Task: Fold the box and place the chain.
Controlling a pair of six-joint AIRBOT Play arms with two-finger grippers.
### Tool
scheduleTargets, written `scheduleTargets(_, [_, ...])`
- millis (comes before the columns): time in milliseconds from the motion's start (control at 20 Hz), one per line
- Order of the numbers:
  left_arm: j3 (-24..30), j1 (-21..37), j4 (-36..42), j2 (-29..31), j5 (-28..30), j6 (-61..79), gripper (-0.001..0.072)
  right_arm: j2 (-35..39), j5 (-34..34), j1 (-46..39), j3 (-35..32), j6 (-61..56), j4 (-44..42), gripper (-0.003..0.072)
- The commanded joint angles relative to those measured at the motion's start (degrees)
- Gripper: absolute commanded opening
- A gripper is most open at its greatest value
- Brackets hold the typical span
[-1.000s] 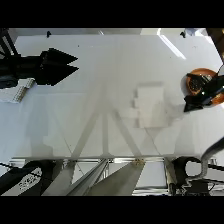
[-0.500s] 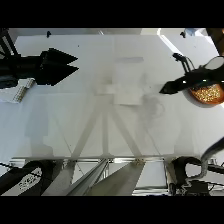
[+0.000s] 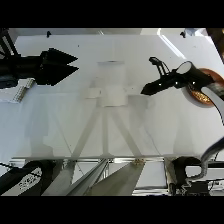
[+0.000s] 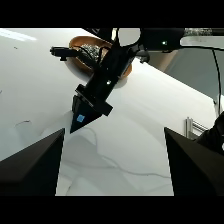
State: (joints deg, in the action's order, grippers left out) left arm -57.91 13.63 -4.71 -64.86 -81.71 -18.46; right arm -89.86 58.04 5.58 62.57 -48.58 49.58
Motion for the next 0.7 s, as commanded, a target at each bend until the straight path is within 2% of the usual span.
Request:
scheduleTargets(0, [0.0, 0.0, 0.0, 0.0, 0.0, 0.0, 0.0697, -1.2, -3.4, 1.7, 0.0, 1.1, -2.0, 0.0007])
scheduleTargets(650, [0.0, 0.0, 0.0, 0.0, 1.1, 1.0, 0.0697, -1.2, -3.2, 1.7, 0.0, 1.1, -1.6, 0.001])
